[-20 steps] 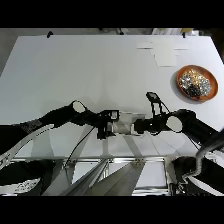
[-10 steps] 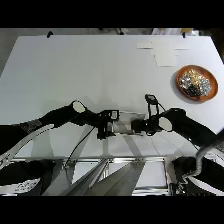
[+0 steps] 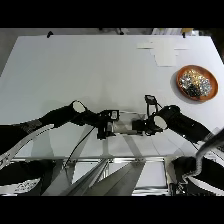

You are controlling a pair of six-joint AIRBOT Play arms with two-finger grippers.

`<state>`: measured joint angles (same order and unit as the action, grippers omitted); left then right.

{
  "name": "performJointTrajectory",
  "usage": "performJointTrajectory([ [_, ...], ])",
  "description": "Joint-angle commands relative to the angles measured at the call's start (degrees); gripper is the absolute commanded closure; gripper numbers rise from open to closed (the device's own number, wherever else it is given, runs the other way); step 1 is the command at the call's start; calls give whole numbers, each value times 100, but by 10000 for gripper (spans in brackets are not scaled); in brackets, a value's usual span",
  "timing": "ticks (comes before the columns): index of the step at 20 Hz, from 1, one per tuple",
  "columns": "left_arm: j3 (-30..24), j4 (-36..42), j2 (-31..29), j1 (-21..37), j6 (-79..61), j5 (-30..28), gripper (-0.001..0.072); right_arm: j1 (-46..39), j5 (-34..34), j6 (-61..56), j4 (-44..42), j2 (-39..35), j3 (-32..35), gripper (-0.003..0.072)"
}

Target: Fold the box and place the chain.

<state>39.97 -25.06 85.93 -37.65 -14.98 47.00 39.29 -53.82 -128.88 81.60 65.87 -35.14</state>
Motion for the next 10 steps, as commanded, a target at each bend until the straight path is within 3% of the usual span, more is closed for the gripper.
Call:
performJointTrajectory([
  [1, 2, 0, -4, 4, -2, -2, 540, 162, -39, -31, 22, 79, -11, 391],
  [7, 2, -2, -4, 4, -2, 0, 540, 162, 26, -546, 57, 87, -11, 419],
  [8, 2, -2, -4, 4, -2, 0, 540, 199, 28, -629, 57, 87, -11, 552],
  [10, 4, 0, -4, 4, -2, 0, 540, 256, 109, -632, 66, 87, -11, 635],
])
